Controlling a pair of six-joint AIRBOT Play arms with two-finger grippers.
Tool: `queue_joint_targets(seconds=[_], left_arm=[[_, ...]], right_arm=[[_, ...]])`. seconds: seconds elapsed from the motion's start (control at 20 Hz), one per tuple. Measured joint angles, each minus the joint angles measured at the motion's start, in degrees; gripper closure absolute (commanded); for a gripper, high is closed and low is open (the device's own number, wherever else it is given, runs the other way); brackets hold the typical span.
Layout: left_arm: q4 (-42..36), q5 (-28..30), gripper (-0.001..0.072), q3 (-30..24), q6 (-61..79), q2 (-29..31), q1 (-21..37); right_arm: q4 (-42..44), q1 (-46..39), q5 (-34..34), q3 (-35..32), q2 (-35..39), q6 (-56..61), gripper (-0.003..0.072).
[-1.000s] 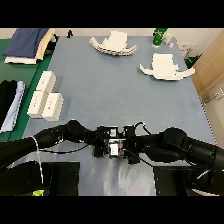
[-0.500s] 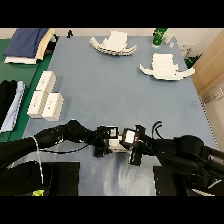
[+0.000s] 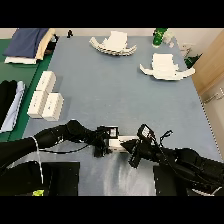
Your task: Fold the box.
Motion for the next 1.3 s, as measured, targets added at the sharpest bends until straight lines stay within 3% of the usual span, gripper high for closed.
queue_joint_targets(seconds=[0.35,0.7,1.05,1.3], left_arm=[[0.1,0.0,0.0257,0.0,0.1,0.0,0.0],[0.1,0.0,0.0258,0.0,0.1,0.0,0.0],[-0.2,0.0,0.0258,0.0,-0.2,0.0,0.0],[-0.1,0.0,0.0258,0.0,-0.1,0.0,0.0]], right_arm=[[2.0,1.1,2.1,-0.5,-5.6,1.4,0.0683],[2.7,1.7,2.1,-0.5,-6.5,1.7,0.0683],[0.9,-0.7,-6.0,3.8,0.3,1.7,0.0683],[-6.1,-9.0,-17.5,10.8,2.4,3.6,0.0682]])
